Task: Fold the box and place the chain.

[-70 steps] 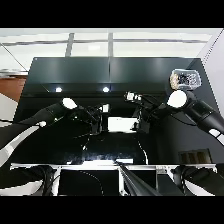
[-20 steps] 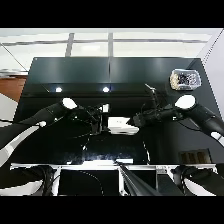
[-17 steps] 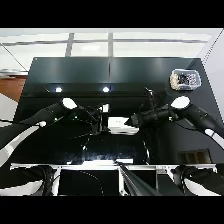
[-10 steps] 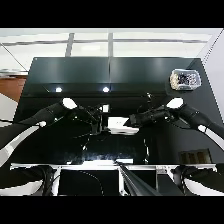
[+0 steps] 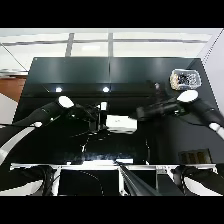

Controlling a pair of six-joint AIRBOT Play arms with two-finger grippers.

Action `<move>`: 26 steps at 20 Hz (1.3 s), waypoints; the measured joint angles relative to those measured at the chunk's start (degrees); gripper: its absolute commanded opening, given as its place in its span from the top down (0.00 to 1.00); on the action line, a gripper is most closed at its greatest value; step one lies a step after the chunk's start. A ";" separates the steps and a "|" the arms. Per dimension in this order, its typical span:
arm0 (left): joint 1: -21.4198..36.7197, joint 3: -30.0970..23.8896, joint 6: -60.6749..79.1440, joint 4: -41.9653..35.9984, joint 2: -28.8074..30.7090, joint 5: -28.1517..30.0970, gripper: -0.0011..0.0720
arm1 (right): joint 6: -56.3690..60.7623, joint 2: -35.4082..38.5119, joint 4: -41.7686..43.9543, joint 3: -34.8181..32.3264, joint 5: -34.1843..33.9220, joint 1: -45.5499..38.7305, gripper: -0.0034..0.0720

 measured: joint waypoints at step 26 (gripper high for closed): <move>-11.85 19.19 -21.38 12.92 -8.09 -5.81 0.04 | -2.10 9.79 -2.16 3.02 5.70 -18.75 0.92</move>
